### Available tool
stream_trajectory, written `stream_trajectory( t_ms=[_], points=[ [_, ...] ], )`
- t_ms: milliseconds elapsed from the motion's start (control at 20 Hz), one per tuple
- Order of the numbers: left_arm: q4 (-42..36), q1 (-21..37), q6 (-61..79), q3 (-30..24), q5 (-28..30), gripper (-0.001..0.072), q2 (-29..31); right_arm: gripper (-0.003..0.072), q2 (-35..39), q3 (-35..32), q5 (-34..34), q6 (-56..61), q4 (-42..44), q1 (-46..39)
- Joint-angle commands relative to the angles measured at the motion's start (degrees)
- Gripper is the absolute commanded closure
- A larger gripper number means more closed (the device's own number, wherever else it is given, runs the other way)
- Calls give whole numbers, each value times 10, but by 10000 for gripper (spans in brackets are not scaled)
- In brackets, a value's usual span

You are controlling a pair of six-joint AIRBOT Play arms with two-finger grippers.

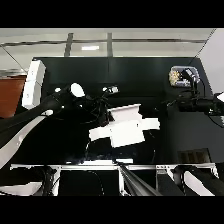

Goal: Fold the box and place the chain.

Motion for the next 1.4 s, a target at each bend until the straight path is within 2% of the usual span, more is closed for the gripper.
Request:
stream_trajectory(
  t_ms=[0, 150, 400, 550, 750, 950, 1150, 1350],
  points=[
    [6, -22, 113, -16, 105, 685, 7, 8, 0, -5, -13, -153, -9, 21],
    [6, -19, 143, -16, 143, 684, 6, 8, 0, -40, -31, -249, -9, 60],
    [23, -20, 167, -16, 124, 682, 3, 8, -2, -87, -86, -312, -38, 135],
    [18, -20, 158, -16, 121, 682, 1, 8, -13, -89, -86, -314, -99, 168],
    [18, -21, 146, -16, 115, 682, -13, 8, -33, -89, -88, -314, -108, 212],
    [18, -21, 146, -16, 116, 683, -16, 8, -33, -89, -85, -313, -189, 231],
    [18, -21, 146, -16, 116, 682, -16, 8, -32, -87, -43, -313, -205, 261],
    [18, -21, 146, -16, 116, 682, -16, 8, -34, -89, -96, -313, -205, 298]
  ],
)
